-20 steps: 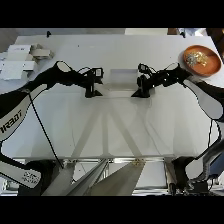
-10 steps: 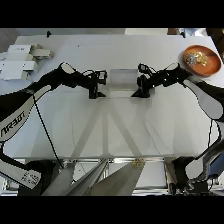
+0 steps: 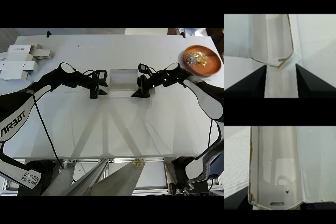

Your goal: Fold the box and place the chain.

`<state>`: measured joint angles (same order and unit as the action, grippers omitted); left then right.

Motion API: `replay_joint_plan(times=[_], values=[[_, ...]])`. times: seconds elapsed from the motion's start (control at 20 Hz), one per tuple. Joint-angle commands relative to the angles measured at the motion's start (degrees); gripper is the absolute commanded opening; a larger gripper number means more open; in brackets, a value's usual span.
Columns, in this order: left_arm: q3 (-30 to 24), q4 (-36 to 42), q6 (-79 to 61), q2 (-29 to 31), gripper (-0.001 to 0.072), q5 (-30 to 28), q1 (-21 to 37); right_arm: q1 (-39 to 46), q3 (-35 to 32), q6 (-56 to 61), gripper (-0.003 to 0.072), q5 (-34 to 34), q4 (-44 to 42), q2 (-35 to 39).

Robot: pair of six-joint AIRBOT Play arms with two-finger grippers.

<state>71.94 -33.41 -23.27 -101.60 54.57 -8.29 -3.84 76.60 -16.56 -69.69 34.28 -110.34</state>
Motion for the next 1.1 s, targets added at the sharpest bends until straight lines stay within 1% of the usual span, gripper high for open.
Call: replay_joint_plan(times=[0.0,0.1,0.15,0.55,0.65,0.75,0.8,0.9,1.0,1.05], values=[[0.0,4.4,-5.2,-0.1,0.0384,-2.2,-0.2,0.0,0.0,0.0,0.0496,0.0,0.0,0.0],[0.0,4.5,-5.2,-0.2,0.0375,-3.4,-0.5,0.0,0.0,0.0,0.0496,0.0,0.0,0.0],[0.0,4.4,-5.3,-0.3,0.0326,-3.4,-0.6,0.0,0.0,0.0,0.0496,0.0,0.0,0.0],[0.0,4.8,-7.6,-1.8,0.0313,-3.4,-2.2,0.0,0.0,0.0,0.0496,0.0,0.0,0.0],[0.0,6.3,-7.6,-1.8,0.03,-3.4,-2.3,0.0,0.0,0.0,0.0496,0.0,0.0,0.0],[0.0,7.3,-7.6,-1.8,0.0135,-3.4,-2.3,0.0,0.0,0.0,0.0496,0.0,0.0,0.0],[0.0,7.2,-7.6,-1.9,0.0094,-3.4,-2.3,0.0,0.0,0.0,0.0496,0.0,0.0,0.0],[0.0,7.3,-7.6,-2.0,0.009,-3.4,-2.3,0.0,0.0,0.0,0.0496,0.0,0.0,0.0],[0.0,7.2,-7.6,-2.2,0.0104,-3.4,-2.3,0.0,0.0,0.0,0.0496,0.0,0.0,0.0],[0.0,7.3,-7.6,-2.3,0.0192,-3.4,-2.3,0.0,0.0,0.0,0.0496,0.0,0.0,0.0]])
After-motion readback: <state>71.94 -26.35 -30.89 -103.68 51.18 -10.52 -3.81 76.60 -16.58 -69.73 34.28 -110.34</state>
